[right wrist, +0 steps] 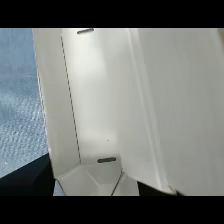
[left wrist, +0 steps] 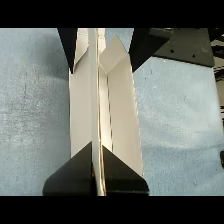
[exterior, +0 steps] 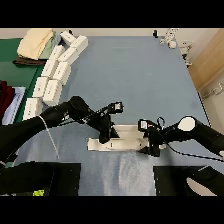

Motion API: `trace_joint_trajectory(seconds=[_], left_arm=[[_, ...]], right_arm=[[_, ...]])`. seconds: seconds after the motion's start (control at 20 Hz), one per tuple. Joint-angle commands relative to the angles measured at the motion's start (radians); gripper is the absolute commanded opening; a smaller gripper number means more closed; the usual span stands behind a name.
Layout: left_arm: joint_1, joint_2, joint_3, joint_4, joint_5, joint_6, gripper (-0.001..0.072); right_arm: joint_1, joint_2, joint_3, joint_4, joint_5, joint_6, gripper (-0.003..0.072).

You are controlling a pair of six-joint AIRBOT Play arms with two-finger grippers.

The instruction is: Fold the box.

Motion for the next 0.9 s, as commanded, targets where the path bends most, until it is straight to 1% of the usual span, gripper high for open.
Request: trace_joint_trajectory(seconds=[0.0, 0.1, 0.2, 0.5, 0.85], left_arm=[[0.001, 0.0, 0.0, 0.0, 0.0, 0.0, 0.0011], [0.001, 0.0, 0.0, 0.0, 0.0, 0.0, 0.0011], [0.001, 0.0, 0.0, 0.0, 0.001, 0.0, 0.0011], [0.001, 0.0, 0.0, 0.0, 0.0, 0.0, 0.0012], [0.001, 0.0, 0.0, 0.0, 0.0, 0.0, 0.0011]], right_arm=[[-0.006, -0.005, -0.021, 0.011, -0.008, -0.036, 0.0709], [-0.006, -0.007, -0.022, 0.011, -0.02, -0.053, 0.0708], [-0.006, -0.007, -0.029, 0.012, -0.027, -0.069, 0.0689], [-0.005, -0.007, -0.044, 0.018, -0.067, -0.078, 0.0687], [-0.005, -0.008, -0.054, 0.074, -0.085, -0.177, 0.0687]])
